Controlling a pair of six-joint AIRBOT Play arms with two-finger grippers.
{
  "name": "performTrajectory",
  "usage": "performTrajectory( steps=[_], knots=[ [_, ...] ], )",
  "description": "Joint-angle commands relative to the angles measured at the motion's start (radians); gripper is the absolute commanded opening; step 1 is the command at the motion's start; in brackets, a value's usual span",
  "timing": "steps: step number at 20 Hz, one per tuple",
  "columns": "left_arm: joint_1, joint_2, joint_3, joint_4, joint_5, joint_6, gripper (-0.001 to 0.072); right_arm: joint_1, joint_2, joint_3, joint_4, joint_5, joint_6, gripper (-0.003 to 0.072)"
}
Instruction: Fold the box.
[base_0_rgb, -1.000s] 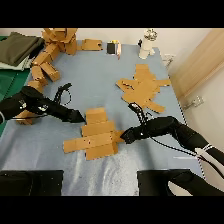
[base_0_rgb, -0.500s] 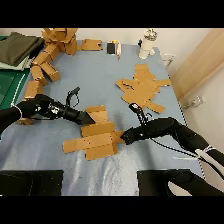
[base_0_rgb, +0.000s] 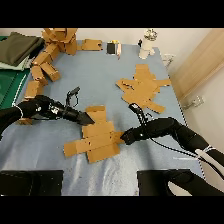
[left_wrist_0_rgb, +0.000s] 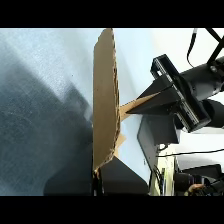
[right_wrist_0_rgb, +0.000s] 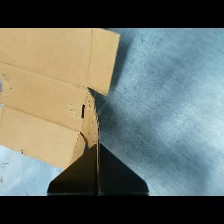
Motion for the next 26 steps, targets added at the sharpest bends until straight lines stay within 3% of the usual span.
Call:
performTrajectory(
  steps=[1,2,6,9,10,11,12,14,18,23,26],
  knots=[
    [0.003,-0.001,0.001,-0.003,-0.010,0.053,0.0014,-0.002,0.001,0.002,-0.006,-0.001,0.000,0.0272],
    [0.002,-0.001,0.007,-0.005,-0.017,0.067,0.0013,-0.006,0.001,0.010,-0.030,0.000,0.000,0.0456],
    [-0.028,0.010,0.056,-0.031,-0.097,0.177,0.0013,-0.077,0.024,0.132,-0.332,-0.056,0.241,0.0457],
    [-0.082,0.014,0.079,-0.043,-0.046,0.203,0.0013,-0.154,0.049,0.271,-0.523,-0.142,0.436,0.0456],
    [-0.103,0.011,0.079,-0.073,-0.011,0.200,0.0013,-0.176,0.053,0.311,-0.546,-0.169,0.497,0.0376],
    [-0.123,0.011,0.079,-0.097,0.018,0.213,0.0013,-0.187,0.056,0.336,-0.544,-0.183,0.525,0.0110],
    [-0.144,0.011,0.085,-0.102,0.044,0.255,0.0013,-0.188,0.056,0.345,-0.529,-0.183,0.537,0.0004],
    [-0.187,0.011,0.094,-0.097,0.090,0.319,0.0014,-0.188,0.049,0.346,-0.454,-0.183,0.540,0.0004],
    [-0.254,0.037,0.096,0.020,0.072,0.389,0.0012,-0.188,0.032,0.344,-0.411,-0.182,0.552,0.0004],
    [-0.259,0.155,-0.028,-0.080,0.103,0.682,0.0013,-0.188,0.031,0.335,-0.412,-0.167,0.595,0.0004],
    [-0.256,0.174,-0.093,-0.103,0.102,0.728,0.0013,-0.187,0.030,0.327,-0.412,-0.165,0.603,0.0004]
  ],
)
